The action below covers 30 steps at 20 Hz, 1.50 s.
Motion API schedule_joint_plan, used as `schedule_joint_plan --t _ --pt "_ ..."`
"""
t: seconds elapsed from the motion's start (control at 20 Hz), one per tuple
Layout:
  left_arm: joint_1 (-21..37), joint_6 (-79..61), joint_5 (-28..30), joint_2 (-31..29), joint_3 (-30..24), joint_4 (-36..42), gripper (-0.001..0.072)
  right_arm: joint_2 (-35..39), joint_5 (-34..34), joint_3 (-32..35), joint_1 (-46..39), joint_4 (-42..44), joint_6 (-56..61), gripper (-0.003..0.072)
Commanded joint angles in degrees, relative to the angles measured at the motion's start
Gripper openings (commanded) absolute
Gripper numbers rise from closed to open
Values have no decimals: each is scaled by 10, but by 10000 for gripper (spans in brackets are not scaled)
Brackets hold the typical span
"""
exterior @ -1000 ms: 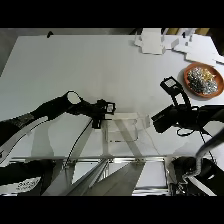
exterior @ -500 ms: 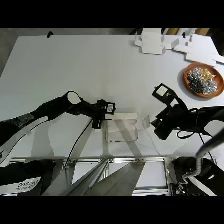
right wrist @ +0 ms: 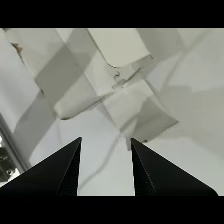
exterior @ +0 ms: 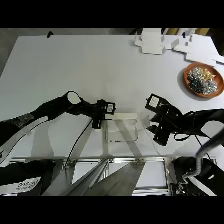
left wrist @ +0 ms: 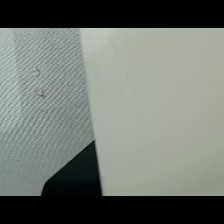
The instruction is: Fold the box and place the chain.
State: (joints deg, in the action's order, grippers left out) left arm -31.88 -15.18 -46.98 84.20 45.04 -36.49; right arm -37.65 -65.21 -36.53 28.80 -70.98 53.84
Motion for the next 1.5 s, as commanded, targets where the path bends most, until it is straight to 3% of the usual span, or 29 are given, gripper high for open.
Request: schedule_joint_plan --t 0.0,0.25,0.4,0.5,0.55,0.65,0.75,1.45 --pt "0 0 -1 0 0 0 8 0 2 9 1 36 -50 342" --pt "0 0 -2 0 0 0 8 0 74 77 -2 99 -135 341" --pt "0 0 -3 0 0 0 8 1 113 126 35 42 -149 267" --pt "0 0 -3 0 0 0 8 1 148 156 85 -1 -150 276" --pt "0 0 -4 0 0 0 8 1 171 169 110 -19 -153 305" --pt "0 0 -3 0 0 0 8 1 237 194 150 -39 -153 557" --pt "0 0 -4 0 0 0 8 1 295 210 163 -43 -151 681" --pt "0 0 -4 0 0 0 8 -5 412 253 216 -60 -151 680"
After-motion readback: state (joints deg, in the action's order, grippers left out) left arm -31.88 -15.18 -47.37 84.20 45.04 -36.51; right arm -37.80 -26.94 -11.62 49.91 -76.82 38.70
